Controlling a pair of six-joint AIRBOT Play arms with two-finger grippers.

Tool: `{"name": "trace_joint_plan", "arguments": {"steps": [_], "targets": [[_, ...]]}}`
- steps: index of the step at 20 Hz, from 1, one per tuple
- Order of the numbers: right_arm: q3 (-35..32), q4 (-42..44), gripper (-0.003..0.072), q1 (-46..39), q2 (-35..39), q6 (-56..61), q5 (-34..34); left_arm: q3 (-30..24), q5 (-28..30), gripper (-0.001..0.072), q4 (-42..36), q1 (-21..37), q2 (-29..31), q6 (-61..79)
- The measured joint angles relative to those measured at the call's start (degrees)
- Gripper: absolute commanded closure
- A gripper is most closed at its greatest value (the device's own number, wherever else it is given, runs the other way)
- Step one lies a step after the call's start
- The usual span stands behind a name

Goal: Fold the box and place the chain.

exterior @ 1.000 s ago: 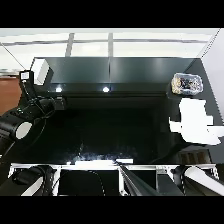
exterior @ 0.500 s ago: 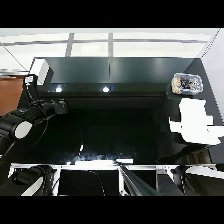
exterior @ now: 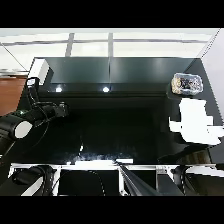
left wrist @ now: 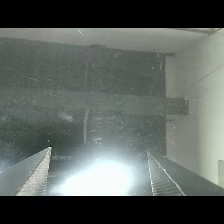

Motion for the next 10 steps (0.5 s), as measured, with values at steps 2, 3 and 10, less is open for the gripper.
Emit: {"name": "trace_joint_plan", "arguments": {"steps": [2, 3, 10], "targets": [[-0.09, 0.24, 0.0677, 0.00, -0.09, -0.61, 0.83, 0.00, -0.17, 0.0000, 0.00, 0.00, 0.00, 0.00], [-0.11, 1.07, 0.0672, 0.00, -0.09, -0.81, 1.05, 0.00, -0.22, 0.0000, 0.00, 0.00, 0.00, 0.00], [-3.89, 10.23, 0.0672, 4.92, 2.10, -3.87, 5.53, 0.00, -0.33, 0.0000, 0.00, 0.00, 0.00, 0.02]]}}
